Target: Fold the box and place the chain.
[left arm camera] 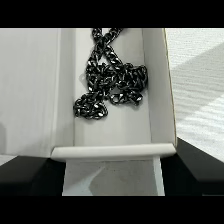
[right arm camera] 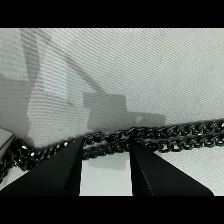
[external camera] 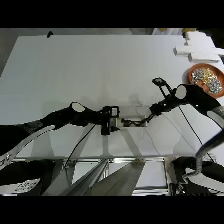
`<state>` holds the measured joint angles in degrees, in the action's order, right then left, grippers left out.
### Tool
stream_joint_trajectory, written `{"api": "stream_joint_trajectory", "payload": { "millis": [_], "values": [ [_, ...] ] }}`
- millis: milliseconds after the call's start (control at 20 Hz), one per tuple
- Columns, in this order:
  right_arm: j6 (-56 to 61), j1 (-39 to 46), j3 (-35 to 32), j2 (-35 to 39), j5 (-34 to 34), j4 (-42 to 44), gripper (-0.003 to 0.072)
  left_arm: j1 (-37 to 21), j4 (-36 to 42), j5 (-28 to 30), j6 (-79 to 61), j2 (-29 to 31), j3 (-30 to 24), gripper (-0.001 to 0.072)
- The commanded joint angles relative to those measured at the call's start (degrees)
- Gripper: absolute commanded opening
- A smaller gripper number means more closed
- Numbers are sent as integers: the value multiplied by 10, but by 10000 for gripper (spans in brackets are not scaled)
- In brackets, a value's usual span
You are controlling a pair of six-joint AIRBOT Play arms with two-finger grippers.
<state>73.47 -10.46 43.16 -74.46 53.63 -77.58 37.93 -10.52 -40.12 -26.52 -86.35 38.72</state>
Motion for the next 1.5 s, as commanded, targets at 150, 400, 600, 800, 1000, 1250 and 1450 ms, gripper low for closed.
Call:
{"api": "stream_joint_trajectory", "payload": {
  "millis": [150,400,600,800,1000,1250,1450],
  "values": [
    [18,-1,0,-9,-13,0,287,0,0,0,0,0,0,33],
    [33,-1,0,-20,3,-1,42,0,0,0,0,0,0,33],
    [32,-1,0,-11,13,-2,10,0,0,0,0,0,0,33],
    [31,-1,0,57,31,-5,10,0,0,0,0,0,0,33],
    [30,-1,0,164,89,3,10,0,0,0,0,0,0,33],
    [25,-1,0,302,125,89,10,0,0,0,0,0,0,33],
    [16,-1,0,356,136,197,10,0,0,0,0,0,0,33]
  ]
}}
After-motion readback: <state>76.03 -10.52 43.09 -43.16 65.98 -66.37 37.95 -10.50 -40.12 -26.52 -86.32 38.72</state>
